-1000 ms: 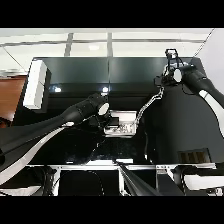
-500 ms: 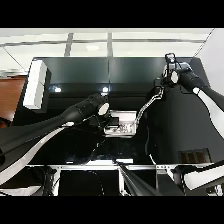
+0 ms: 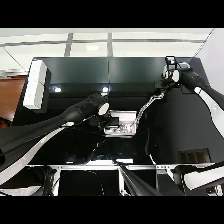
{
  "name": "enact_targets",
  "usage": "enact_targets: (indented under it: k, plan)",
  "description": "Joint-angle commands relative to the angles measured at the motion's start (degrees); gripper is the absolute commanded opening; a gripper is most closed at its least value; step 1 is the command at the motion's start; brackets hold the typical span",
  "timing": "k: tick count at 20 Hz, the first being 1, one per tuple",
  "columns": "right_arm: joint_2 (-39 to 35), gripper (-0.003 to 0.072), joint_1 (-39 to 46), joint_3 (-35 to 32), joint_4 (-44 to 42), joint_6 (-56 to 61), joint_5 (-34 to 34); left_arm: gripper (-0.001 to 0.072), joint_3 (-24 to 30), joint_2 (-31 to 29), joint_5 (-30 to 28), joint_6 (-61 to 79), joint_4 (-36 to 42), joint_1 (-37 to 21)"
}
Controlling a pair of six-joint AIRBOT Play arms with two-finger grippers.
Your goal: Fold the box and place the chain.
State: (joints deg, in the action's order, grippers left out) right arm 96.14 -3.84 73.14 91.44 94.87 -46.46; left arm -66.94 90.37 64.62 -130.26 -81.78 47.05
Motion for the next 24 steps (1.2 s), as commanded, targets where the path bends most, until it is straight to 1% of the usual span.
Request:
enact_targets:
  k: [1,4,7,10,12,14,15,17,19,20,21,22,23,24]
  plan:
    - [-6.6,0.0013,0.0,0.2,-0.4,-1.6,-5.3,0.0030,0.0,0.0,0.0,0.0,0.0,-0.1]
    - [-16.4,0.0013,-0.3,0.2,-3.8,-5.5,-13.7,0.0030,0.0,0.0,0.0,0.0,0.0,-0.1]
    - [-27.9,0.0013,-1.2,0.2,-9.4,-8.3,-21.4,0.0030,0.0,0.0,0.0,0.0,0.0,-0.1]
    - [-39.0,0.0013,-2.6,0.2,-15.0,-8.5,-24.9,0.0030,0.0,0.0,0.0,0.0,0.0,-0.1]
    - [-44.7,0.0013,-3.5,0.2,-20.1,-8.6,-25.7,0.0030,0.0,0.0,0.0,0.0,0.0,-0.1]
    - [-48.0,0.0013,-3.8,0.2,-24.3,-8.8,-26.0,0.0030,0.0,0.0,0.0,0.0,0.0,0.0]
    - [-48.6,0.0013,-3.8,0.2,-25.0,-9.1,-27.1,0.0030,0.0,0.0,0.0,0.0,0.0,-0.1]
    - [-48.5,0.0013,-3.8,-1.0,-22.4,-9.3,-28.9,0.0030,0.0,0.0,0.0,0.0,0.0,-0.1]
    - [-48.5,0.0013,-3.8,-6.9,-17.8,-10.0,-26.4,0.0030,0.0,0.0,0.0,0.0,0.0,-0.1]
    - [-48.5,0.0015,-3.8,-11.5,-16.0,-10.4,-23.0,0.0030,0.0,0.0,0.0,0.0,0.0,-0.1]
    - [-48.5,0.0086,-3.8,-17.5,-15.6,-12.1,-17.3,0.0030,0.0,0.0,0.0,0.0,0.0,-0.1]
    - [-48.4,0.0397,-3.8,-23.3,-15.7,-15.4,-11.3,0.0030,0.0,0.0,0.0,0.0,0.0,-0.1]
    - [-48.1,0.0653,-3.8,-29.4,-15.6,-19.5,-4.7,0.0030,0.0,0.0,0.0,0.0,0.0,-0.1]
    - [-47.4,0.0663,-3.8,-34.6,-15.6,-23.4,1.9,0.0030,0.0,0.0,0.0,0.0,0.0,-0.1]
